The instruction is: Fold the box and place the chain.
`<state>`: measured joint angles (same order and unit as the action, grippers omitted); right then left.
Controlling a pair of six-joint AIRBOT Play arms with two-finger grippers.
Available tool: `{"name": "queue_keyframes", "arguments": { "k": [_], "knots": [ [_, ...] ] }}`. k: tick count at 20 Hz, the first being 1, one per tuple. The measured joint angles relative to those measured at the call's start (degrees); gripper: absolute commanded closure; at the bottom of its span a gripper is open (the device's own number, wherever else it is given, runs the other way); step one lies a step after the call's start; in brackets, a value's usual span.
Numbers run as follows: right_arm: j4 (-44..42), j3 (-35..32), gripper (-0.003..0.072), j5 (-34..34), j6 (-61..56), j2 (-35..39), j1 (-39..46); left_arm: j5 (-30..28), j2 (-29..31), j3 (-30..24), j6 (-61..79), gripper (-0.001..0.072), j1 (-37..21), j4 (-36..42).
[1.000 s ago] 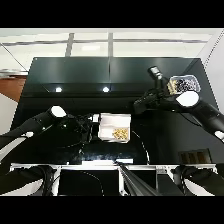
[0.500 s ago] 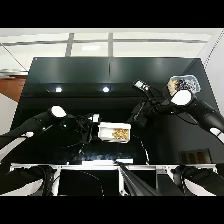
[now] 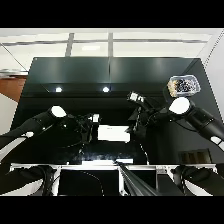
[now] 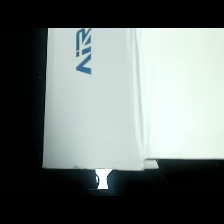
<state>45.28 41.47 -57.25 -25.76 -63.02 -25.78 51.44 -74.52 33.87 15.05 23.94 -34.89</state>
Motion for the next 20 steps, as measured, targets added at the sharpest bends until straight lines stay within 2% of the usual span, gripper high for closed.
{"name": "queue_keyframes", "arguments": {
  "k": [3,11,20],
  "knots": [
    [-0.1,-1.2,-0.0017,3.0,0.7,0.1,-2.1,0.0,0.0,0.0,0.0,0.0249,0.0,0.0],
    [0.7,-1.9,-0.0016,2.9,-2.1,5.2,-4.2,0.0,0.0,0.0,0.0,0.0249,0.0,0.0],
    [7.6,-2.4,-0.0018,5.6,-5.1,6.4,-6.6,0.0,0.0,0.0,0.0,0.0249,0.0,0.0]
  ]
}}
